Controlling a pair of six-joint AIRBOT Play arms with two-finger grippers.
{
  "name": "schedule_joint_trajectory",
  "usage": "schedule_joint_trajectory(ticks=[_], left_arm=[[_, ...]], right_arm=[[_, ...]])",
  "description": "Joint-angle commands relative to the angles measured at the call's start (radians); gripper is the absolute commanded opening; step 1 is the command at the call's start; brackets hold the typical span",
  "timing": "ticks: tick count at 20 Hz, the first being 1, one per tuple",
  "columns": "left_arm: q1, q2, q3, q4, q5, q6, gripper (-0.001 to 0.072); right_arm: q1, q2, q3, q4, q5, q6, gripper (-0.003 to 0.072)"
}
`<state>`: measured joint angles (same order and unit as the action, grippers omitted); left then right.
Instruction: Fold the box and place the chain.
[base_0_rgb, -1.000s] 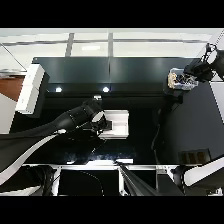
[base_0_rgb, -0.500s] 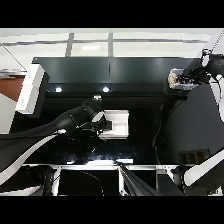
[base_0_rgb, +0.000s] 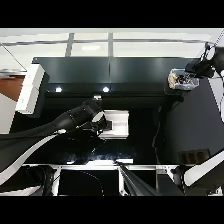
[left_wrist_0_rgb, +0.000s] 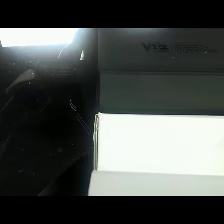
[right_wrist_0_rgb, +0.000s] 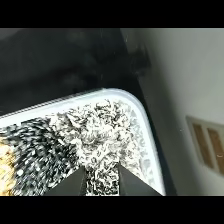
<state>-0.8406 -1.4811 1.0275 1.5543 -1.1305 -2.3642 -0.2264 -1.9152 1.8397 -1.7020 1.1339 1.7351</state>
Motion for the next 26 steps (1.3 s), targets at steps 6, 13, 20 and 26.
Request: schedule_joint_trajectory(ticks=[6,13,20,26], left_arm=[[0.000,0.000,0.000,0.000,0.004,0.000,0.0034],[0.000,0.000,0.000,-0.003,0.003,0.000,0.0034],[0.000,0.000,0.000,-0.003,-0.008,0.000,0.0033],[0.000,0.000,0.000,-0.003,-0.005,0.000,0.0034]], right_arm=[[-0.002,0.280,0.047,0.127,0.059,-0.126,0.0031],[-0.002,0.610,0.047,0.273,0.148,-0.182,0.0031],[0.067,0.816,0.086,0.441,0.231,-0.264,0.0031],[0.273,0.883,0.100,0.497,0.496,-0.293,0.0031]])
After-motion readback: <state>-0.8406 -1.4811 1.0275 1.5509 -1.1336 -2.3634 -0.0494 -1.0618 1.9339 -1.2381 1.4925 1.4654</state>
